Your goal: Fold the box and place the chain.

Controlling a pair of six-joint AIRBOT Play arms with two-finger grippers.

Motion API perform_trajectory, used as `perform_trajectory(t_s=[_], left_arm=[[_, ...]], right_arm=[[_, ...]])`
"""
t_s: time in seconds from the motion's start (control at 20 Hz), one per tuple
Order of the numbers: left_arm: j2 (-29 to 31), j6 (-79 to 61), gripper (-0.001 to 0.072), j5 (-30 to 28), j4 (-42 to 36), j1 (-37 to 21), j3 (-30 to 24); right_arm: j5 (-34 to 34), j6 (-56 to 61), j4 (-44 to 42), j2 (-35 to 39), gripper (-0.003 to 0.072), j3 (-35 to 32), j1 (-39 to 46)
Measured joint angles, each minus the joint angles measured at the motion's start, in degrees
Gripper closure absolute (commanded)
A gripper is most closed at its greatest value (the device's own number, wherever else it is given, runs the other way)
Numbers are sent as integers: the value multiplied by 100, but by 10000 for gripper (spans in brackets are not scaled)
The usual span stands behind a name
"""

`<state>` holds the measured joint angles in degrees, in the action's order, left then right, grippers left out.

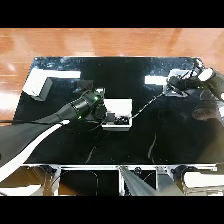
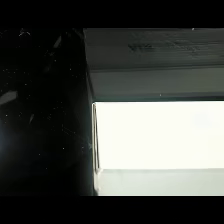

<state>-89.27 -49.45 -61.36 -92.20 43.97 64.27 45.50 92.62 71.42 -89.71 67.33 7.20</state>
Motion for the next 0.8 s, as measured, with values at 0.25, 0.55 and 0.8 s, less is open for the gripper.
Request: perform_trajectory(t_s=[0.25, 0.55, 0.8], left_arm=[[0, 0, 689, 4, 2, 0, 0], [0, 0, 689, 22, 2, 0, 0], [0, 0, 689, 31, 2, 0, 0]], right_arm=[[-70, 114, -103, -575, 673, 411, -118], [796, -544, -398, -424, 657, 839, -212], [1915, -1137, -643, 883, 657, 975, -407]])
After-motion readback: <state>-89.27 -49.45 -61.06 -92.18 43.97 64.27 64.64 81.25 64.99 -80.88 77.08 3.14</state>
